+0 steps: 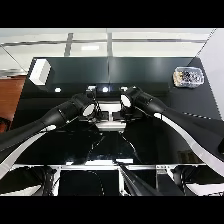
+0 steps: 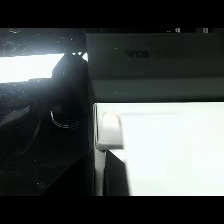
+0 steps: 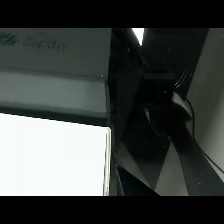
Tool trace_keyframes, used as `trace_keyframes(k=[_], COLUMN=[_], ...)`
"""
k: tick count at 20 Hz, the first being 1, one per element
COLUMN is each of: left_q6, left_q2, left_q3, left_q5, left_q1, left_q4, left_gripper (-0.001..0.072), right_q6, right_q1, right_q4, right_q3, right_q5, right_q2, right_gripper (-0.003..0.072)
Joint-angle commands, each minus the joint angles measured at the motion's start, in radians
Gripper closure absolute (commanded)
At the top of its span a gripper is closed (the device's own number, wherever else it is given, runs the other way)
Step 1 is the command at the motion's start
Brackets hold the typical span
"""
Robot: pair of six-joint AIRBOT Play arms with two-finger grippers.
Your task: Fold the box and place the chain.
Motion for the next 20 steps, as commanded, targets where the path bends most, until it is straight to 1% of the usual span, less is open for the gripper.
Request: trace_keyframes(k=[1,2,3,7,8,9,10,12,14,16,18,19,20], left_q6=[-0.002,-0.002,-0.002,-0.002,-0.002,-0.002,-0.002,-0.002,-0.002,-0.002,-0.002,-0.002,-0.002], left_q2=[0.0,0.0,0.0,0.0,0.0,0.0,0.0,0.0,0.0,0.0,0.0,0.0,0.0], left_q3=[0.0,0.0,0.0,0.0,0.0,0.0,0.0,0.0,0.0,0.0,0.0,0.0,0.0], left_q5=[0.0,0.0,0.0,0.0,0.0,-0.001,-0.001,-0.002,-0.004,-0.004,-0.004,-0.004,-0.003], left_q1=[0.0,0.0,0.0,0.0,0.0,0.001,0.0,0.0,0.0,0.0,0.001,0.001,0.001], left_q4=[-0.002,-0.002,-0.002,-0.002,-0.002,-0.002,-0.002,-0.002,-0.002,-0.002,-0.002,-0.002,-0.002], left_gripper=[0.0685,0.0684,0.0684,0.0685,0.0685,0.0684,0.0685,0.0685,0.0684,0.0685,0.0684,0.0685,0.0684], right_q6=[0.0,0.001,0.0,0.001,0.001,0.0,-0.002,-0.026,-0.058,-0.092,-0.146,-0.159,-0.165], right_q1=[0.0,0.0,0.0,0.0,0.0,-0.001,-0.002,-0.002,-0.004,-0.01,-0.014,-0.015,-0.015], right_q4=[0.018,0.018,0.018,0.019,0.019,0.018,0.018,-0.01,-0.026,-0.039,-0.061,-0.108,-0.202], right_q3=[0.001,0.001,0.001,0.001,0.001,0.001,0.001,0.001,0.001,0.001,0.001,0.001,0.001], right_q5=[0.011,0.011,0.011,0.008,0.008,0.008,0.008,0.013,0.02,0.04,0.085,0.103,0.119], right_q2=[-0.002,-0.003,-0.003,-0.003,0.0,0.005,0.013,0.042,0.098,0.181,0.283,0.336,0.391], right_gripper=[0.0487,0.0491,0.0682,0.0673,0.0656,0.0482,0.0365,0.0363,0.0363,0.0364,0.0363,0.0363,0.0363])
